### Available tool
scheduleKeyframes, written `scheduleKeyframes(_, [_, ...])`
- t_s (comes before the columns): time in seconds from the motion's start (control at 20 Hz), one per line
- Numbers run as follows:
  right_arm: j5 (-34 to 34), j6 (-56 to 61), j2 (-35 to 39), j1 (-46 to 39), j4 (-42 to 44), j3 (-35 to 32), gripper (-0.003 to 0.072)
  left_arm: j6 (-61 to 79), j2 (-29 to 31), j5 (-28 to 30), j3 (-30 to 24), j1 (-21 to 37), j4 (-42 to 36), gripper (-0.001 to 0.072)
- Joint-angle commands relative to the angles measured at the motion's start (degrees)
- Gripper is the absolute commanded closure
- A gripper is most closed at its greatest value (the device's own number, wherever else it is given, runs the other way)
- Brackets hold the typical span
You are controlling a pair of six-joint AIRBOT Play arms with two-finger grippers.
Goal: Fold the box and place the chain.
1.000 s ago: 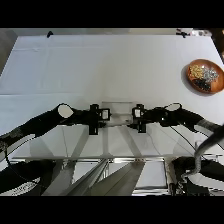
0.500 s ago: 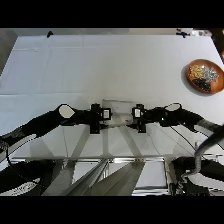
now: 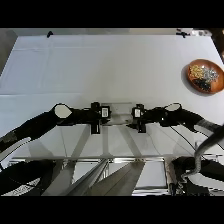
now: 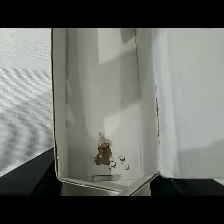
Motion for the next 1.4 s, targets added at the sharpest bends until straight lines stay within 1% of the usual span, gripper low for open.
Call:
scheduleKeyframes(0.0, [0.0, 0.11, 0.04, 0.0, 0.02, -0.02, 0.0248, -2.01, 2.97, -3.87, 0.02, 0.15, -0.44, 0.0625])
scheduleKeyframes(0.2, [0.0, 0.11, 0.04, 0.0, 0.02, -0.02, 0.0248, -11.76, 9.97, -5.46, 0.02, 2.93, -0.61, 0.0625])
scheduleKeyframes(0.3, [0.0, 0.11, 0.04, 0.0, 0.02, -0.02, 0.0248, -18.43, 13.94, -9.14, 0.02, 6.05, 0.39, 0.0626])
scheduleKeyframes(0.35, [0.0, 0.11, 0.04, 0.0, 0.02, -0.02, 0.0248, -22.1, 15.78, -11.87, 0.02, 8.15, 1.57, 0.0637])
scheduleKeyframes(0.4, [0.0, 0.11, 0.04, 0.0, 0.02, -0.02, 0.0248, -26.27, 17.18, -14.51, 0.0, 10.23, 3.56, 0.0706])
scheduleKeyframes(0.45, [0.0, 0.11, 0.04, 0.0, 0.02, -0.02, 0.0248, -31.71, 18.32, -17.05, 0.0, 12.59, 6.4, 0.0702])
scheduleKeyframes(0.6, [0.0, 0.09, 0.04, 0.0, 0.02, -0.02, 0.0248, -52.83, 19.3, -22.34, -0.02, 19.06, 13.84, 0.0702])
scheduleKeyframes(0.7, [0.0, 0.11, 0.04, 0.0, 0.02, -0.02, 0.0248, -63.32, 19.26, -25.09, -0.42, 22.51, 15.04, 0.0702])
scheduleKeyframes(0.85, [0.0, 0.11, 0.04, 0.0, 0.02, -0.02, 0.0248, -73.55, 19.19, -23.8, -2.29, 26.51, 16.79, 0.0703])
scheduleKeyframes(1.0, [0.0, 0.09, 0.04, 0.0, 0.02, -0.02, 0.0248, -80.74, 17.29, -22.62, -4.9, 28.04, 16.76, 0.0703])
scheduleKeyframes(1.1, [0.0, 0.11, 0.04, 0.0, 0.02, -0.02, 0.0248, -81.4, 13.2, -23.74, -5.03, 27.21, 16.72, 0.0703])
scheduleKeyframes(1.25, [0.0, 0.09, 0.04, 0.0, 0.02, -0.02, 0.0248, -83.34, 5.92, -19.52, -5.03, 25.27, 16.65, 0.0703])
scheduleKeyframes(1.35, [0.02, 0.11, 0.04, 0.0, 0.02, -0.02, 0.0248, -84.15, 2.14, -17.49, -5.03, 23.08, 16.68, 0.0703])
